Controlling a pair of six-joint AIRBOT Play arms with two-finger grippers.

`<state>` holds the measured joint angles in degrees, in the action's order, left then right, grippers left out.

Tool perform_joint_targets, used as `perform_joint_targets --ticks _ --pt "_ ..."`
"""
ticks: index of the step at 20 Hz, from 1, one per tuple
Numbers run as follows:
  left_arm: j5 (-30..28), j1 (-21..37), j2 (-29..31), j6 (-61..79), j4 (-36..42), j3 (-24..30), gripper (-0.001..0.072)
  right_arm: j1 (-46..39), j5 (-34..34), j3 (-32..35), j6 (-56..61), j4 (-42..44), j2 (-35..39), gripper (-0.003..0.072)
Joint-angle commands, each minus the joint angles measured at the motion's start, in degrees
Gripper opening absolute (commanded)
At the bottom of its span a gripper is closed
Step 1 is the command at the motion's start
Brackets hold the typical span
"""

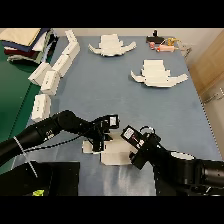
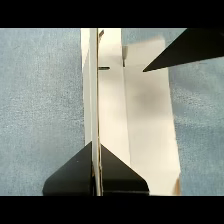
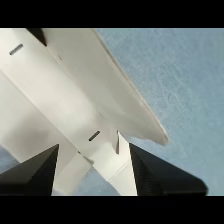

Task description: Fold the box.

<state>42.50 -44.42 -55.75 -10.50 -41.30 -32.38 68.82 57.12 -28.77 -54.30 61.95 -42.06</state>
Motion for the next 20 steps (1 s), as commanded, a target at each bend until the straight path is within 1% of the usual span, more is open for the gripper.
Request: perform_joint_targets --ticks 1,3,6,8,9,10,11,12,14,17,20 --pt "0.0 0.0 0.0 0.0 0.0 0.0 0.0016 -1.7 0.2 0.2 -5.2 0.6 1.3 0.0715" --pt "0.0 0.0 0.0 0.0 0.0 0.0 0.0016 -5.0 -2.0 0.5 -12.5 4.2 1.4 0.0715" --pt "0.0 0.0 0.0 0.0 0.0 0.0 0.0016 -10.4 -2.7 0.5 -26.4 14.6 2.3 0.0715" --pt "0.0 0.0 0.0 0.0 0.0 0.0 0.0015 -10.5 -2.2 1.3 -35.0 21.1 4.0 0.0714" --pt "0.0 0.0 0.0 0.0 0.0 0.0 0.0016 -9.6 -2.4 2.2 -39.5 26.2 4.8 0.0714" --pt "0.0 0.0 0.0 0.0 0.0 0.0 0.0016 -8.1 -2.6 3.3 -42.1 31.5 5.2 0.0714" --pt "0.0 0.0 0.0 0.0 0.0 0.0 0.0016 -6.4 -2.8 4.3 -42.2 34.4 5.2 0.0715" --pt "0.0 0.0 0.0 0.0 0.0 0.0 0.0016 -4.6 -3.4 5.7 -41.5 34.2 5.0 0.0714" --pt "0.0 0.0 0.0 0.0 0.0 0.0 0.0016 -2.8 -8.2 8.5 -38.1 27.8 3.8 0.0714" --pt "0.0 0.0 0.0 0.0 0.0 0.0 0.0016 -2.7 -14.6 8.9 -32.8 16.7 0.1 0.0714" --pt "0.0 0.0 0.0 0.0 0.0 0.0 0.0016 -2.7 -15.1 8.6 -21.0 6.6 -2.5 0.0714"
